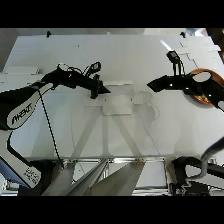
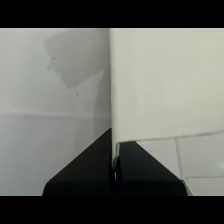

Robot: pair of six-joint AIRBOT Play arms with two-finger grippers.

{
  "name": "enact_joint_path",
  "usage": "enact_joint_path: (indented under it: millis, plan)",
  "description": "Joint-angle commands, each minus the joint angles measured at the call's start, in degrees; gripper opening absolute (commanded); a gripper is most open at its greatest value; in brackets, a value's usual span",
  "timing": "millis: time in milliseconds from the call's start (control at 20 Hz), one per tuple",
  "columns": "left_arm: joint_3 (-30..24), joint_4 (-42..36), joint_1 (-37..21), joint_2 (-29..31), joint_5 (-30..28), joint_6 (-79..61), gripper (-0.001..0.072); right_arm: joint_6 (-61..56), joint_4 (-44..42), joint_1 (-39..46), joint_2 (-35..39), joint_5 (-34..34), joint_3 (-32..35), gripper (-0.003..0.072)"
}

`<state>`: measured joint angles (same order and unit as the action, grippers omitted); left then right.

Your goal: Fold the box and place the chain.

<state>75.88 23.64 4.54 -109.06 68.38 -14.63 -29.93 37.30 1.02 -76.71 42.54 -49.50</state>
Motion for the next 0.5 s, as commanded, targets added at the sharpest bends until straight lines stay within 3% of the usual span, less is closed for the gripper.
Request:
enact_joint_path:
  millis: [0, 450]
  plan:
    - [0.0, 4.1, -0.1, 0.0, -0.7, 2.7, 0.0003, 0.0, 0.0, 0.0, 0.0, 0.0, 0.0, 0.0412]
    - [0.0, 6.0, -0.1, -0.2, -0.9, 1.3, 0.0005, 0.0, 0.0, 0.0, 0.0, 0.0, 0.0, 0.0412]
